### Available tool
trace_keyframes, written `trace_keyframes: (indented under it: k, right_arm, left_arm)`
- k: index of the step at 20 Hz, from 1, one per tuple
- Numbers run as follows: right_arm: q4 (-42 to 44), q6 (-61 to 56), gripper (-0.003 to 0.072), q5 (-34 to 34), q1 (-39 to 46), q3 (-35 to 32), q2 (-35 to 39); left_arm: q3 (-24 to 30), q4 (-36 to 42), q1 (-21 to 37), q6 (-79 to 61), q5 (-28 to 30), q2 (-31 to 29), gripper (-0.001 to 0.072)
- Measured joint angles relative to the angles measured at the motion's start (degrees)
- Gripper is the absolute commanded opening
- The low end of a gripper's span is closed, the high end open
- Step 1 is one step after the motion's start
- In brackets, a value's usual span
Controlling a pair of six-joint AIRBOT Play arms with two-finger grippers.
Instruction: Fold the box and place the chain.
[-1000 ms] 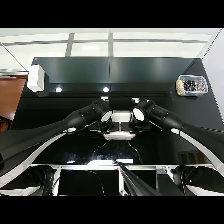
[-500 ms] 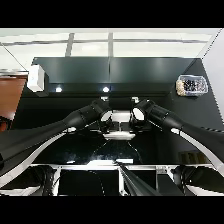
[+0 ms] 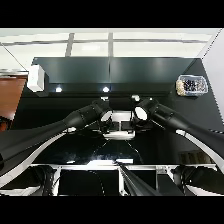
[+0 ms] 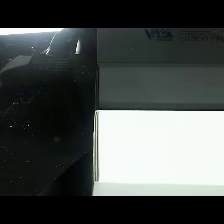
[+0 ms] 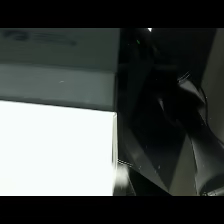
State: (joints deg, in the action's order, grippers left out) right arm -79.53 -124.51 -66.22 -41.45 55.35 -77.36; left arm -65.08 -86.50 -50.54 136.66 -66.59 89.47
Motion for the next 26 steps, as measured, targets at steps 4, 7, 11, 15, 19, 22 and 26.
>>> trace_keyframes:
  k: [4, 7, 11, 15, 19, 22, 26]
  right_arm:
    - [-2.4, 1.2, 0.0316, -1.97, 0.37, 0.26, 9.16]
    - [-11.17, 1.55, 0.0315, -6.23, 1.64, 0.26, 17.46]
    - [-30.05, 1.7, 0.0316, -6.95, 8.7, -0.74, 23.06]
    - [-39.08, 0.7, 0.0316, 6.56, 25.92, -5.07, 21.99]
    - [-34.6, -5.18, 0.0715, 19.21, 45.7, -6.32, 13.4]
    - [-20.31, 2.43, 0.0715, 24.87, 55.08, -0.72, 4.81]
    - [-9.07, 14.08, 0.0714, 21.03, 59.47, 14.23, -7.48]
  left_arm:
    - [-0.02, 0.0, 0.0, 0.02, 0.04, 0.0, 0.0029]
    - [0.0, 0.0, 0.0, 0.02, 0.09, 0.0, 0.0029]
    - [-0.02, -0.02, 0.0, 0.02, 0.2, 0.0, 0.0029]
    - [0.0, -0.02, 0.0, 0.04, 0.26, -0.02, 0.0029]
    - [-0.02, -0.02, 0.0, 0.04, 0.33, -0.02, 0.0029]
    - [0.0, -0.02, 0.0, 0.04, 0.28, -0.02, 0.0029]
    - [0.0, -0.02, 0.0, 0.04, 0.17, -0.02, 0.0029]
